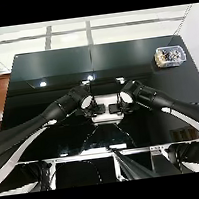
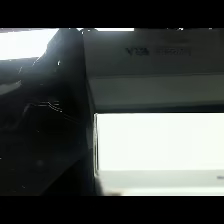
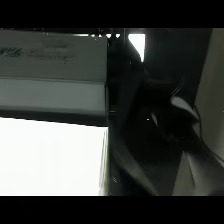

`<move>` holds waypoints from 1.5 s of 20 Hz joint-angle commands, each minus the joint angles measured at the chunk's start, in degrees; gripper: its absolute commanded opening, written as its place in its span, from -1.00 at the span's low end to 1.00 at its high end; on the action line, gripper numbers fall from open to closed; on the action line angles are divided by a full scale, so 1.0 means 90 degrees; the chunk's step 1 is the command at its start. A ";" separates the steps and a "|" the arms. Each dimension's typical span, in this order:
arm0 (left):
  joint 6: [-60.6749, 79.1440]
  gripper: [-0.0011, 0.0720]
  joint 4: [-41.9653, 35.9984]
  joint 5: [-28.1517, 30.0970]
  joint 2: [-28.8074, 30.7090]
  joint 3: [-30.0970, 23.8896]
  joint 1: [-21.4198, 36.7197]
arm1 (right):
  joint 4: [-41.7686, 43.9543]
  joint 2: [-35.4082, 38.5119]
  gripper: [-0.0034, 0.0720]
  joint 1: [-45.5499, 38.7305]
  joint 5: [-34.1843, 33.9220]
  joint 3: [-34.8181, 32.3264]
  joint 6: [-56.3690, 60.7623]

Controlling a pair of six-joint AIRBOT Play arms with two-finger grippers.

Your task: Fold the box and place the chain.

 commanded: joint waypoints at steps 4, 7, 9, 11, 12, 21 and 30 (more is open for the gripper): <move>0.0000 -0.90 0.0019 -0.0022 -0.0002 0.0005 0.0000 | 0.0078 -0.0066 -0.87 0.0002 -0.0007 0.0005 -0.0002; 0.0002 -0.89 0.0019 -0.0022 -0.0002 0.0005 0.0002 | 0.0049 -0.0029 -0.02 -0.0010 0.0039 0.0049 -0.0053; 0.0000 -0.89 0.0022 -0.0022 -0.0002 0.0005 0.0002 | -0.0024 0.0090 0.00 -0.0012 0.0236 0.0170 -0.0432; 0.0000 -0.89 0.0022 -0.0024 -0.0002 0.0005 0.0002 | -0.0180 0.0418 0.00 -0.0027 0.0525 0.0318 -0.0838; 0.0000 -0.89 0.0022 -0.0019 -0.0002 0.0005 0.0002 | -0.0267 0.0709 0.00 -0.0041 0.0687 0.0403 -0.1120; 0.0000 -0.89 0.0019 -0.0027 -0.0002 0.0005 0.0002 | -0.4286 0.2766 0.90 -0.2327 -0.0442 0.0357 -0.1387; 0.0000 -0.89 0.0022 -0.0010 -0.0002 0.0005 0.0002 | 0.0954 -0.1569 0.78 -0.6363 -0.0483 0.3342 -0.0719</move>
